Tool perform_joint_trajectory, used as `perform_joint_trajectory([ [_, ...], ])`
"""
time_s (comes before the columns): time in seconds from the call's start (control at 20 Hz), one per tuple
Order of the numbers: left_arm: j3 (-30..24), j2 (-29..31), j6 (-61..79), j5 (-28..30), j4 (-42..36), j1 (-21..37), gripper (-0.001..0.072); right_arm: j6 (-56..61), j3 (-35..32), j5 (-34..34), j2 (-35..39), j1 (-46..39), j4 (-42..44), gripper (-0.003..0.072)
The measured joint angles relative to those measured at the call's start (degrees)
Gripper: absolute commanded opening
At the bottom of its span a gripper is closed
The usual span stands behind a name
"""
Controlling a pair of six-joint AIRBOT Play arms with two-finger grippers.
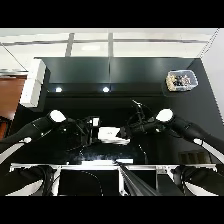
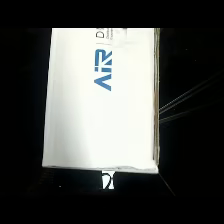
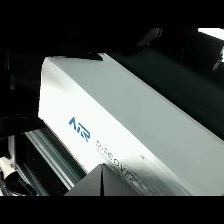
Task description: Fold the box and place the chain.
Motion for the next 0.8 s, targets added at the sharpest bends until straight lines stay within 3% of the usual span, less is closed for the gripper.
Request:
perform_joint_trajectory([
  [0.15,0.00,0.00,-0.09,-0.31,-0.04,0.00,0.0499,-0.72,0.20,-0.09,0.48,-0.04,-0.15,0.0012],
  [0.3,0.00,0.00,-0.52,-1.16,-0.26,0.00,0.0508,-2.10,1.16,4.11,3.21,-3.41,-2.05,0.0012],
  [0.35,0.00,-0.02,-0.52,-1.55,-0.11,0.07,0.0546,-2.38,1.64,5.62,4.83,-5.16,-1.55,0.0012],
  [0.4,0.00,0.02,-0.52,-1.57,-0.09,0.11,0.0657,-2.51,2.12,8.02,7.02,-7.45,-1.57,0.0013],
  [0.45,0.00,0.17,-0.61,-1.79,-0.04,0.31,0.0720,-2.56,2.47,10.23,9.18,-9.86,-2.27,0.0013],
  [0.65,0.04,3.23,-5.53,-2.78,2.64,2.47,0.0720,-0.20,3.32,18.99,20.09,-22.03,-7.41,0.0013],
  [0.8,0.13,8.15,-13.14,-6.69,7.45,5.68,0.0713,2.45,3.54,25.16,27.32,-31.01,-14.93,0.0013],
])
